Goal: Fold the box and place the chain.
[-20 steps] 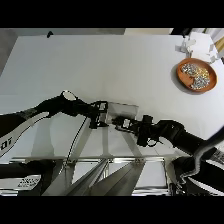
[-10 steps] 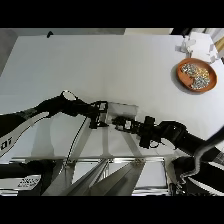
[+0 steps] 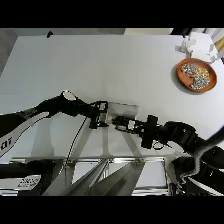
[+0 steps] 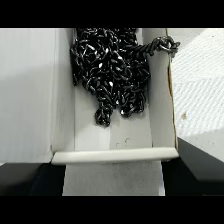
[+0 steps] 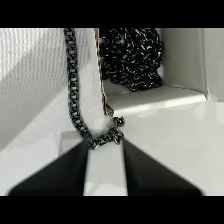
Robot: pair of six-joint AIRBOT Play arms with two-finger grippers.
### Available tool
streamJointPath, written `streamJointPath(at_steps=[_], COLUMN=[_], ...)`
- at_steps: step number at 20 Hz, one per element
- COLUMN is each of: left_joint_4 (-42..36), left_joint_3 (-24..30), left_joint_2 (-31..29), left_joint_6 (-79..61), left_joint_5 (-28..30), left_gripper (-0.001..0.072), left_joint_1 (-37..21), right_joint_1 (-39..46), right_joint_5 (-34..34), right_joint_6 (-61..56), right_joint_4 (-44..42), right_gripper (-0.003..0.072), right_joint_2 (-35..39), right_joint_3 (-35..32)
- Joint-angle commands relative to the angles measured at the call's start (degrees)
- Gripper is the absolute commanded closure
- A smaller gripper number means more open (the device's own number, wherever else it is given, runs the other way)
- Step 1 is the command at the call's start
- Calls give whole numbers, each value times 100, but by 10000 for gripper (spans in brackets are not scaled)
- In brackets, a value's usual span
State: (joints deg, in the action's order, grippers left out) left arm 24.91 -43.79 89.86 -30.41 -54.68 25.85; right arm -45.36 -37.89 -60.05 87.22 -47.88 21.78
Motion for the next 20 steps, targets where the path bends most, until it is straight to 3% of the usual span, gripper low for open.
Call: streamJointPath(at_steps=[1, 5, 9, 13, 15, 20], left_joint_4=[2, 2, 2, 2, 2, 2], left_joint_3=[-4, -4, -4, -4, -4, -4], left_joint_2=[0, 0, 0, 0, 0, 0], left_joint_6=[0, 0, 0, 0, 0, 0], left_joint_5=[0, 0, 0, 0, 0, 0], left_gripper=[437, 437, 437, 437, 437, 437], left_joint_1=[-4, -4, -4, -4, -4, -4], right_joint_1=[210, 658, 656, 656, 656, 656], right_joint_5=[-11, 39, 446, 358, 264, 313], right_joint_6=[-216, -483, -457, -461, -461, -461], right_joint_4=[7, -96, -509, -518, -540, -544], right_gripper=[403, 434, 468, 470, 531, 526], right_joint_2=[-79, -354, -439, -439, -439, -439], right_joint_3=[0, 0, 0, 0, -7, -74])
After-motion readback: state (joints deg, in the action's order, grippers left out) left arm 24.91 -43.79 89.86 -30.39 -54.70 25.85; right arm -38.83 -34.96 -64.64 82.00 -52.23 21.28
